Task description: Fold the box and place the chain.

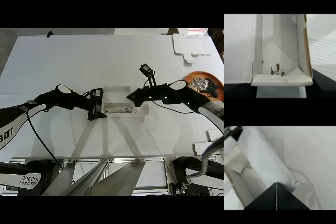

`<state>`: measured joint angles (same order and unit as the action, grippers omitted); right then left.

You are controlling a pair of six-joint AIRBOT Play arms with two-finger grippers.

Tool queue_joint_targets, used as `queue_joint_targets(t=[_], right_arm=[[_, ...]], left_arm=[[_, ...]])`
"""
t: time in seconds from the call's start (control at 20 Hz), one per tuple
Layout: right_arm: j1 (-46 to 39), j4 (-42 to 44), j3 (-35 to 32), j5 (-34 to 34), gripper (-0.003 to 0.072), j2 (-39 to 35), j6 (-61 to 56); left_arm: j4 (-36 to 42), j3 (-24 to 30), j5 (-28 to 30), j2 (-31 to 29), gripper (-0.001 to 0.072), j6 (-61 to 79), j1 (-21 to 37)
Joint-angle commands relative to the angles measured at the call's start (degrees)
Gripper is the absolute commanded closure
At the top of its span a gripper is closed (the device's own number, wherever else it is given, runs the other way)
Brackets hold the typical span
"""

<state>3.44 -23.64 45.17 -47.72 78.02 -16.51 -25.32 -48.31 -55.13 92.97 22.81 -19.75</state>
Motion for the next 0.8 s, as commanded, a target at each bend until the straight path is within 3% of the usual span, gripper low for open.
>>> queue_joint_targets(t=[0.0,0.25,0.35,0.45,0.55,0.6,0.75], right_arm=[[0.0,-6.08,0.07,-7.06,0.0667,-7.87,-0.07],[0.0,-23.1,0.07,-15.45,0.0666,-25.4,-3.37],[0.0,-32.44,0.04,-17.05,0.0577,-28.11,-7.26],[0.0,-40.54,-0.17,-17.35,0.0567,-27.45,-9.05],[0.0,-41.03,-1.36,-14.75,0.0406,-25.49,-8.31],[0.07,-40.59,-1.99,-13.05,0.0364,-24.11,-6.51],[1.22,-40.04,-2.23,-10.56,0.0364,-17.0,4.11]], left_arm=[[-0.02,0.02,0.02,0.0,0.0552,0.02,0.02],[-0.02,0.0,0.02,0.0,0.0552,0.02,0.02],[-0.02,0.0,0.02,0.0,0.0552,0.04,0.02],[-0.02,0.0,0.02,0.0,0.0552,0.02,0.02],[0.0,0.0,0.02,0.0,0.0552,0.02,0.02],[-0.02,0.0,0.02,0.0,0.0552,0.04,0.0],[-0.02,0.0,0.02,0.0,0.0552,0.04,0.02]])
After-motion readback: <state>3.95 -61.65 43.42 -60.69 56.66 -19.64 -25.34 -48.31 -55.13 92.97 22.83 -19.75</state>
